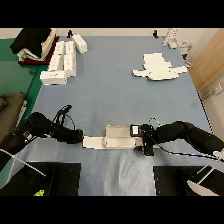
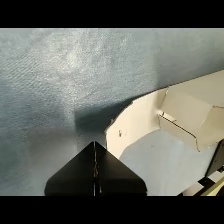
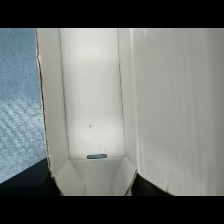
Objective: Fold the box.
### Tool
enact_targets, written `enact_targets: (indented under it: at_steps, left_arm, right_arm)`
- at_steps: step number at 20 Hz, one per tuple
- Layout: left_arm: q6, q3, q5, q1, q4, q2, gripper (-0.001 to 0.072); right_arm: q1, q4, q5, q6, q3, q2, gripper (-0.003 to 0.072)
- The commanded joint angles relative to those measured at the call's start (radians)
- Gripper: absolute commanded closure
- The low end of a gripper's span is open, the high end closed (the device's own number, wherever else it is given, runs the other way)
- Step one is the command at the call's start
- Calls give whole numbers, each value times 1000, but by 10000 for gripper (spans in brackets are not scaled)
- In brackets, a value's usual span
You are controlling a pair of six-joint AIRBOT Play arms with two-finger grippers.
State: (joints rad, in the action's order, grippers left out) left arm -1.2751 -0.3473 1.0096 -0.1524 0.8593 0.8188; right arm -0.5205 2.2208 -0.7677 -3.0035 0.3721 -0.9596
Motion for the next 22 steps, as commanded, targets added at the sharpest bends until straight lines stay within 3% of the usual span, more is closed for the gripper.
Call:
enact_targets:
  at_steps: [1, 5, 12, 14, 16, 22]
  left_arm:
    - [6, 16, -95, -82, -55, 40, 697]
    - [42, 18, -129, -146, -138, 55, 697]
    - [122, 11, -95, -181, -288, 53, 689]
    - [133, 0, -79, -181, -309, 53, 223]
    - [134, -3, -74, -181, -321, 53, 306]
    - [134, -4, -123, -180, -337, 53, 307]
  right_arm:
    - [0, 0, 0, 0, 1, 1, 171]
    - [0, 0, 0, 0, 1, 1, 171]
    - [0, 0, 0, 0, 1, 1, 171]
    - [0, 0, 0, 0, 1, 1, 171]
    - [0, 0, 0, 0, 1, 1, 171]
    - [0, 0, 0, 0, 1, 1, 171]
